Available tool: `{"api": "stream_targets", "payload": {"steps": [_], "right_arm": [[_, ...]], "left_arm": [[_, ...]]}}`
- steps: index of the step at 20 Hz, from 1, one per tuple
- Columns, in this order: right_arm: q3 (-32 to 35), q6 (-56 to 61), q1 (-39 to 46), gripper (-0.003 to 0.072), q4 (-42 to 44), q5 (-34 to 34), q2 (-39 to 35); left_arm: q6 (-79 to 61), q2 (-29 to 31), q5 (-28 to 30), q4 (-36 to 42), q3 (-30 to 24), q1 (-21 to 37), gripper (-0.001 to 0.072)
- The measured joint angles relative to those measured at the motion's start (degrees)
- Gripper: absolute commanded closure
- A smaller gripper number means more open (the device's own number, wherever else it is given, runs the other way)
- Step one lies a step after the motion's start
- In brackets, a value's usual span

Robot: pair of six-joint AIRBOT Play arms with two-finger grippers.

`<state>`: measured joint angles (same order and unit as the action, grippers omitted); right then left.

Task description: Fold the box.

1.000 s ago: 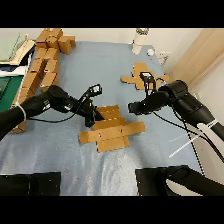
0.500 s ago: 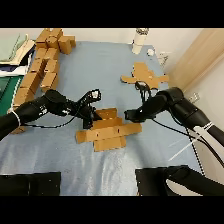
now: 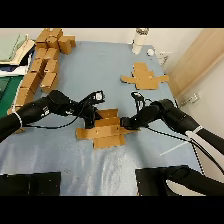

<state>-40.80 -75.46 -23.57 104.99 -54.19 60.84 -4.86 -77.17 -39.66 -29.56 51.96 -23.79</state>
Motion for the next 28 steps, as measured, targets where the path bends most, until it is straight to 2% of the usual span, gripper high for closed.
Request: {"api": "stream_targets", "payload": {"steps": [13,28], "right_arm": [[0.33,-0.04,-0.07,0.0683,0.52,1.86,1.09],[0.33,-0.04,-0.07,0.0682,-0.44,2.78,1.09]], "left_arm": [[0.94,0.07,0.09,-0.22,-2.99,-1.6,0.0699],[6.86,0.04,-1.31,-4.72,-1.62,-1.6,0.0697]]}}
